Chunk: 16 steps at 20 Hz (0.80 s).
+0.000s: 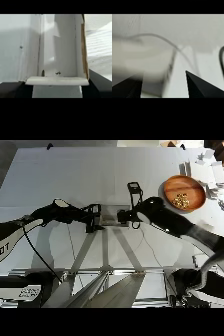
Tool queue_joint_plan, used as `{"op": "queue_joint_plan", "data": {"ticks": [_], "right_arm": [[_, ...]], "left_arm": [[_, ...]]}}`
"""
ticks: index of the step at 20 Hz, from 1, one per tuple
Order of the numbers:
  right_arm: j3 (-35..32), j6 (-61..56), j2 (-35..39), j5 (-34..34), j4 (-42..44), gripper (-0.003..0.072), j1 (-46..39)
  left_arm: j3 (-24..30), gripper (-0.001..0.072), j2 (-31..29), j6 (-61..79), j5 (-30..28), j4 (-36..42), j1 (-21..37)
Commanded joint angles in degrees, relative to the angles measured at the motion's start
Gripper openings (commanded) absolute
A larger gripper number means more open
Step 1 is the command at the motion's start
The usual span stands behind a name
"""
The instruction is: Fold the box and place the chain.
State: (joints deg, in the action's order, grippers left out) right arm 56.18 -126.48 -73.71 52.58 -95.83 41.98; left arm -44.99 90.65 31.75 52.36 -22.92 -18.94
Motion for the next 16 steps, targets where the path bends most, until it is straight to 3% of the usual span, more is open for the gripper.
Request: {"op": "queue_joint_plan", "data": {"ticks": [1,5,8,11,13,16], "right_arm": [[0.0,6.97,9.14,7.93,-2.23,0.0575,-0.96],[0.0,13.0,17.46,7.63,-4.92,0.0575,-11.47],[0.0,18.82,17.73,7.52,-4.83,0.0576,-25.53],[0.0,23.47,14.4,1.88,-3.39,0.0582,-39.98],[0.02,26.99,10.16,-2.43,2.01,0.0679,-47.87],[0.02,32.76,1.95,-6.6,6.08,0.0695,-53.24]], "left_arm": [[0.0,0.0339,-0.02,-0.07,-0.02,0.07,0.02],[0.0,0.0339,-0.02,-0.07,-0.04,0.09,0.02],[0.0,0.0339,-0.02,-0.07,-0.04,0.07,0.02],[0.0,0.0339,-0.02,-0.07,-0.04,0.09,0.04],[0.0,0.0339,-0.02,-0.07,-0.04,0.07,0.02],[0.0,0.0339,-0.02,-0.07,-0.04,0.09,0.02]]}}
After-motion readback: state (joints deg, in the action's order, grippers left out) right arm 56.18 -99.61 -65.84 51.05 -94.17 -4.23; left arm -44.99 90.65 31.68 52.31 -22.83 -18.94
